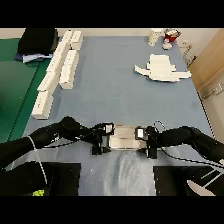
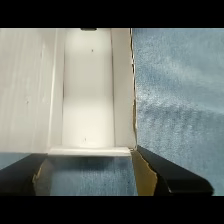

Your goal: Fold the box.

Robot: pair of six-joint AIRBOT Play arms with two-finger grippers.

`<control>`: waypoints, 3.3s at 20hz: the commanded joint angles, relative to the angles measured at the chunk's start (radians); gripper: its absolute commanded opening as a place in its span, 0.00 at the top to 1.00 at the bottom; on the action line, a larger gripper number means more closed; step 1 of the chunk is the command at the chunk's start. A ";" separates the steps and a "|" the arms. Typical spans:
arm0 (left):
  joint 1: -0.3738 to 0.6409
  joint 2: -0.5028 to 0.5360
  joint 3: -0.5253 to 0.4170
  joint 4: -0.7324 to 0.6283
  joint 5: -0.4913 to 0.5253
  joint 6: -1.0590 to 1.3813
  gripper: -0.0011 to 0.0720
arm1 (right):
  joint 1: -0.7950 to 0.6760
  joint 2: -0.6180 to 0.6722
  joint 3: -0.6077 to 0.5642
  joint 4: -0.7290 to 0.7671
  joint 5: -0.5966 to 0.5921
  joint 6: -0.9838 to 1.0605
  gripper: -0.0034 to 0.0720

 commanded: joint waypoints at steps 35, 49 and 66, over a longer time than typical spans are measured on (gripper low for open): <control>-0.064 -0.026 0.003 0.005 0.096 -0.036 0.32 | 0.001 0.001 0.001 0.000 0.000 0.000 0.27; -0.064 -0.026 0.003 0.005 0.096 -0.036 0.32 | 0.001 0.001 0.001 0.000 0.000 0.000 0.27; -0.064 -0.026 0.003 0.004 0.096 -0.035 0.32 | 0.001 0.077 0.037 -0.087 -0.038 0.169 0.00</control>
